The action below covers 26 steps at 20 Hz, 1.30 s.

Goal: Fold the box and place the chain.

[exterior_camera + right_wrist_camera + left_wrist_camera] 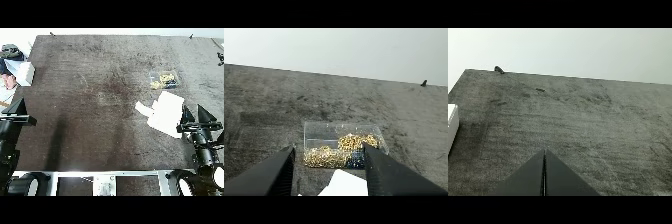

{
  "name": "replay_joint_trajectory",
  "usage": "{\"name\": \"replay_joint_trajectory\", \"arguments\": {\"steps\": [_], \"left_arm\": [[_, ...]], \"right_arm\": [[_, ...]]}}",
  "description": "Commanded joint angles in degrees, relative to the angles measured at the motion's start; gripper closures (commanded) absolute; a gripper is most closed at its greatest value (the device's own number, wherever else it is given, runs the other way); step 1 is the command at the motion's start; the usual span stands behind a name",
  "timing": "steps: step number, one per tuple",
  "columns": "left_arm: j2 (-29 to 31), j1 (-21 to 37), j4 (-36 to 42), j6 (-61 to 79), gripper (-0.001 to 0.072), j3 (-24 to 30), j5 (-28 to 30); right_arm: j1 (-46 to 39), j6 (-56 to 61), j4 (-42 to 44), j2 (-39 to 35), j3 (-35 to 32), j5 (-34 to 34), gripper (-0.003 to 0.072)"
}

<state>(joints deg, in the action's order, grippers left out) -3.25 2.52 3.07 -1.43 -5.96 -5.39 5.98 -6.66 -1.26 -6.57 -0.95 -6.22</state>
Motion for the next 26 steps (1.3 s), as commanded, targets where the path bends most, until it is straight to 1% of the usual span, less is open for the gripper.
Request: {"name": "replay_joint_trajectory", "arguments": {"steps": [1,2,3,5,7,9,12,13,14,15,16,17,18,19,21,22,23,26], "left_arm": [[0.0,0.0,0.0,0.0,0.0697,0.0,0.0],[0.0,0.0,0.0,0.0,0.0697,0.0,0.0],[0.0,0.0,0.0,0.0,0.0697,0.0,0.0],[0.0,0.0,0.0,0.0,0.0697,0.0,0.1],[0.0,0.0,0.0,0.0,0.0697,0.0,-0.2],[0.0,0.0,0.0,0.0,0.0697,0.0,0.0],[0.0,0.0,0.0,0.0,0.0697,0.0,0.0],[0.0,0.0,0.0,0.0,0.0697,0.0,0.0],[0.0,0.0,0.0,0.0,0.0697,0.0,0.0],[0.0,0.0,0.0,0.0,0.0697,0.0,0.0],[0.0,0.0,0.0,0.0,0.0697,0.0,0.0],[0.0,0.0,0.0,0.0,0.0697,0.0,0.0],[0.0,0.0,0.0,0.0,0.0697,0.0,0.0],[0.0,0.0,0.0,0.0,0.0697,0.0,0.0],[0.0,0.0,0.0,0.0,0.0697,0.0,0.0],[0.0,0.0,0.0,0.0,0.0697,0.0,0.0],[0.0,0.0,0.0,0.0,0.0697,0.0,0.0],[0.0,0.0,0.0,0.0,0.0697,0.0,0.0]], "right_arm": [[0.0,0.2,0.0,0.0,0.0,2.5,0.0225],[0.0,0.2,0.0,0.0,0.0,2.6,0.0225],[0.0,2.0,1.4,0.0,0.1,3.3,0.0200],[0.0,4.5,3.0,0.6,0.5,3.1,0.0199],[0.0,6.5,4.5,5.2,2.7,0.5,0.0198],[0.0,6.5,5.2,13.0,7.6,-1.8,0.0198],[-0.5,6.5,10.6,28.6,17.6,-6.3,0.0198],[-1.8,6.5,12.5,34.0,20.8,-5.8,0.0197],[-4.2,6.4,14.3,40.1,24.2,-3.4,0.0197],[-7.2,6.5,15.3,45.7,26.8,1.3,0.0197],[-11.5,7.0,16.3,51.5,29.1,9.5,0.0197],[-16.2,10.6,15.0,56.5,30.8,19.3,0.0197],[-21.5,18.2,9.6,61.2,32.4,30.3,0.0197],[-27.4,28.7,-1.1,65.8,34.8,41.5,0.0197],[-37.5,44.5,-22.6,72.3,41.2,59.3,0.0197],[-41.6,49.4,-29.7,73.7,44.2,65.4,0.0197],[-45.7,52.7,-35.1,74.1,47.1,69.9,0.0198],[-54.2,59.6,-47.7,74.0,55.5,78.1,0.0197]]}}
